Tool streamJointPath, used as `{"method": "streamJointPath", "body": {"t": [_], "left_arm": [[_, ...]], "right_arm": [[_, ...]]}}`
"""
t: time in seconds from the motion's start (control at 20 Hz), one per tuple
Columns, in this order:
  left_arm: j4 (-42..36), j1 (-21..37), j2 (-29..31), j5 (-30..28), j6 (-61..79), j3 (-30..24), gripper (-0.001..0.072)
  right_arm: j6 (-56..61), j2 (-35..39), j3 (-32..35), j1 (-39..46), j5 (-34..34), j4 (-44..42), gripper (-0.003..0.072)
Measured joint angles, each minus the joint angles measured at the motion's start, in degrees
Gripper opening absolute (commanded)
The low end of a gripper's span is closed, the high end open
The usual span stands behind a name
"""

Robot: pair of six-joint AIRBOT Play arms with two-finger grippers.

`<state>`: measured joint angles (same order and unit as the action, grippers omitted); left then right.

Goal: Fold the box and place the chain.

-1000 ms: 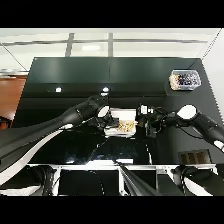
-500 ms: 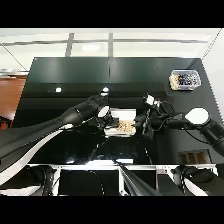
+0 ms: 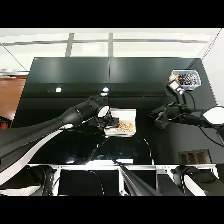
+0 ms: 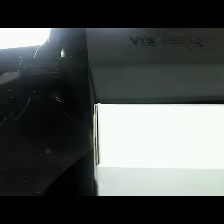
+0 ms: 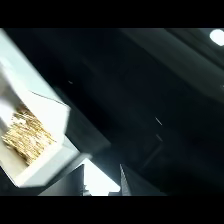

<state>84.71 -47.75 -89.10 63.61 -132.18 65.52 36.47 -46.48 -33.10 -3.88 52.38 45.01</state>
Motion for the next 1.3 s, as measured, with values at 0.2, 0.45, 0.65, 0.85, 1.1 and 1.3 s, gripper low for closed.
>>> {"method": "streamJointPath", "body": {"t": [0.2, 0.45, 0.65, 0.85, 1.1, 1.3], "left_arm": [[0.8, 0.1, 0.7, 1.8, -0.5, 1.4, 0.0454], [7.1, -0.6, 8.2, 3.3, -0.8, 2.4, 0.0453], [15.5, -0.1, 19.2, 6.8, 3.0, -0.9, 0.045], [20.4, 7.9, 31.9, 9.0, 6.2, -12.3, 0.0449], [-2.6, 25.7, 42.5, -0.7, 28.5, -28.2, 0.0492], [-28.9, 30.7, 43.4, -6.4, 70.1, -33.5, 0.072]], "right_arm": [[1.6, 0.7, 0.0, 4.0, 4.6, 0.9, 0.0275], [2.2, 0.9, 0.0, 5.4, 5.6, 1.3, 0.0275], [2.4, 0.9, 0.0, 5.6, 4.1, 1.3, 0.0275], [2.4, 0.9, 0.0, 5.7, 2.8, 1.4, 0.0274], [2.6, 0.9, 0.0, 5.7, 2.3, 1.4, 0.0274], [3.7, 0.9, 0.0, 5.7, 2.6, 1.4, 0.0274]]}}
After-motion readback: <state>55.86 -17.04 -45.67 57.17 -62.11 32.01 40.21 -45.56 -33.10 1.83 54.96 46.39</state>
